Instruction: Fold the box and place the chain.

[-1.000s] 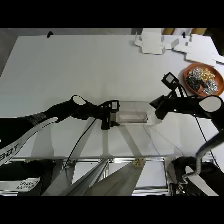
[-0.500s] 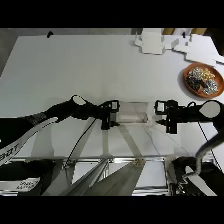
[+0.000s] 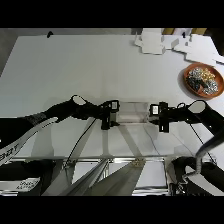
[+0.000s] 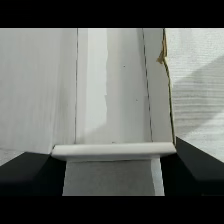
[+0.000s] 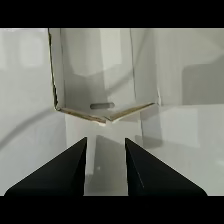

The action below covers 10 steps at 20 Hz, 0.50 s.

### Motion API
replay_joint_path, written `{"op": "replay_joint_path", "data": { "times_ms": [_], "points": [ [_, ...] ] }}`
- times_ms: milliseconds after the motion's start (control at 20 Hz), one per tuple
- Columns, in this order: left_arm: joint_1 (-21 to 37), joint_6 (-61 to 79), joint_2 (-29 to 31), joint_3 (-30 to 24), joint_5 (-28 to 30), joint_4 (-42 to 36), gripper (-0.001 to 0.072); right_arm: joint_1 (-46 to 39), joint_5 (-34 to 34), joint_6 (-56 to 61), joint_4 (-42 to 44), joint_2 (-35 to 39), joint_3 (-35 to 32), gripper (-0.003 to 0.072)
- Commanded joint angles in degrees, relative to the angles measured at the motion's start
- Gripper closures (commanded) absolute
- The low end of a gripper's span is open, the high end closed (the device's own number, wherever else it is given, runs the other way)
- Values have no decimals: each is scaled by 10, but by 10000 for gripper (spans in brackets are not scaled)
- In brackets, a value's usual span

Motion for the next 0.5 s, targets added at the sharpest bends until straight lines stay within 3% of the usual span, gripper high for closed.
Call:
{"op": "replay_joint_path", "data": {
  "times_ms": [0,100,150,450],
  "points": [
    [0,0,0,0,0,0,437,0,-5,-31,44,-19,-2,452],
    [0,0,0,0,0,0,437,0,3,-38,74,-20,-2,472],
    [0,0,0,0,0,0,437,0,7,-53,88,-20,-2,522],
    [0,0,0,0,0,0,437,0,21,-83,161,-43,-2,531]
  ]
}}
